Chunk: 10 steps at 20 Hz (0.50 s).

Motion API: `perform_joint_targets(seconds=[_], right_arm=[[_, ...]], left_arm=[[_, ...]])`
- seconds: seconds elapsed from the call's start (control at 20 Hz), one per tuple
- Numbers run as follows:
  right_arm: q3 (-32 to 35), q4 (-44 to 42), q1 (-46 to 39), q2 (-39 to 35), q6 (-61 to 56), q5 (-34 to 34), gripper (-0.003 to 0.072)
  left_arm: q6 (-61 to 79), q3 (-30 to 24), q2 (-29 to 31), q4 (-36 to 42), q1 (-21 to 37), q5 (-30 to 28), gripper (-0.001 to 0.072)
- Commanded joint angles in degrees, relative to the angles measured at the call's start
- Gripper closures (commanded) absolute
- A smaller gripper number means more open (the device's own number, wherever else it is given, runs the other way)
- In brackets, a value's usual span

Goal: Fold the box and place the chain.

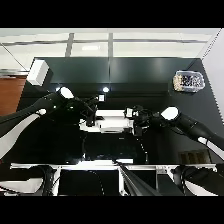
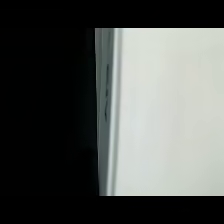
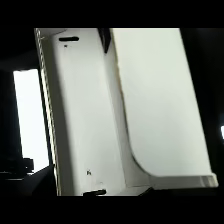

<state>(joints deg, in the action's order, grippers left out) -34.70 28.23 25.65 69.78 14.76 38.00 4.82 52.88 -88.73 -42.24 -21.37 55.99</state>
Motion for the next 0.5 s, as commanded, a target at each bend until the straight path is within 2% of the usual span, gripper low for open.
perform_joint_targets(seconds=[0.0,0.45], right_arm=[[0.0,0.9,-0.3,1.7,2.9,2.0,-0.0026],[0.2,0.8,-0.3,5.0,3.7,1.7,-0.0026]], left_arm=[[-0.2,0.0,0.0,0.3,0.0,-0.2,0.068],[-0.2,0.0,0.0,0.3,-0.1,0.1,0.068]])
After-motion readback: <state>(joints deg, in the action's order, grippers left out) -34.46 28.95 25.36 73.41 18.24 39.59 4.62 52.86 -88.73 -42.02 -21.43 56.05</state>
